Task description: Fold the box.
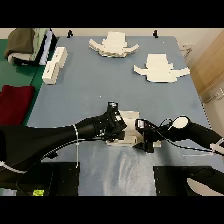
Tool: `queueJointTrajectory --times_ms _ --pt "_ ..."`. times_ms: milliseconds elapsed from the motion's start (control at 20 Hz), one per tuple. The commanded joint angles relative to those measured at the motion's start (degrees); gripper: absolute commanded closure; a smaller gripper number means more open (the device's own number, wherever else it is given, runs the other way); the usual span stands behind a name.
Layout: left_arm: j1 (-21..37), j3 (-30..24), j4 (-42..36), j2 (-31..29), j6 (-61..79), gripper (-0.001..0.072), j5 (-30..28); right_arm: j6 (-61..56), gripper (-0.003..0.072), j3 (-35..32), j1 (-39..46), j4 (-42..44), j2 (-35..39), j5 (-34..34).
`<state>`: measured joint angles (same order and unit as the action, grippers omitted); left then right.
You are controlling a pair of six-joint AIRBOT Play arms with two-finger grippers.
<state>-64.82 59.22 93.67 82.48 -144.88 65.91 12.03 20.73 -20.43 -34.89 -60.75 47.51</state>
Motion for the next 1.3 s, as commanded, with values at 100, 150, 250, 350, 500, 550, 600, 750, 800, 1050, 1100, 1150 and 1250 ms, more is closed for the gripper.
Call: queueJointTrajectory --times_ms 100,150,250,350,500,550,600,750,800,1050,1100,1150,1250 --pt "-0.2 0.0 0.4 0.1 -0.4 0.0693 0.3 0.0 0.0136 0.0 0.0 0.0 0.0 0.0" --pt "-0.2 0.0 0.4 0.1 -0.4 0.0693 0.3 0.0 0.0136 0.0 0.0 0.0 0.0 0.0" --pt "-0.2 0.0 0.4 0.0 0.0 0.0536 0.3 0.0 0.0136 0.0 0.0 0.0 0.0 0.0" --pt "-0.2 0.0 0.5 0.0 0.0 0.0292 0.9 0.0 0.0136 0.0 0.0 0.0 0.0 0.0" --pt "-0.2 0.0 0.5 0.0 0.0 0.0292 1.2 0.0 0.0136 0.0 0.0 0.0 0.0 0.0" --pt "-0.2 0.0 0.5 0.0 0.0 0.0292 1.2 0.0 0.0136 0.0 0.0 0.0 0.0 0.0" --pt "-0.2 0.0 0.4 0.0 0.0 0.0291 1.2 0.0 0.0136 0.0 0.0 0.0 0.0 0.0" --pt "-0.1 1.6 0.5 -0.1 0.1 0.0291 3.7 0.0 0.0136 0.0 0.0 0.0 0.0 0.0" --pt "0.1 2.8 0.6 -0.1 0.8 0.0291 5.3 0.0 0.0136 0.0 0.0 0.0 0.0 0.0" --pt "1.4 8.3 0.7 -0.1 3.5 0.0173 11.1 0.0 0.0136 0.0 0.0 0.0 0.0 0.0" --pt "1.6 9.2 0.6 -0.1 4.6 0.0173 12.5 0.0 0.0136 0.0 0.0 0.0 0.0 0.0" --pt "1.7 10.1 0.7 -0.1 5.4 0.0173 14.2 0.0 0.0136 0.0 0.0 0.0 0.0 0.0" --pt "2.0 12.0 0.6 -0.1 7.2 0.0173 17.6 0.0 0.0136 0.0 0.0 0.0 0.0 0.0"
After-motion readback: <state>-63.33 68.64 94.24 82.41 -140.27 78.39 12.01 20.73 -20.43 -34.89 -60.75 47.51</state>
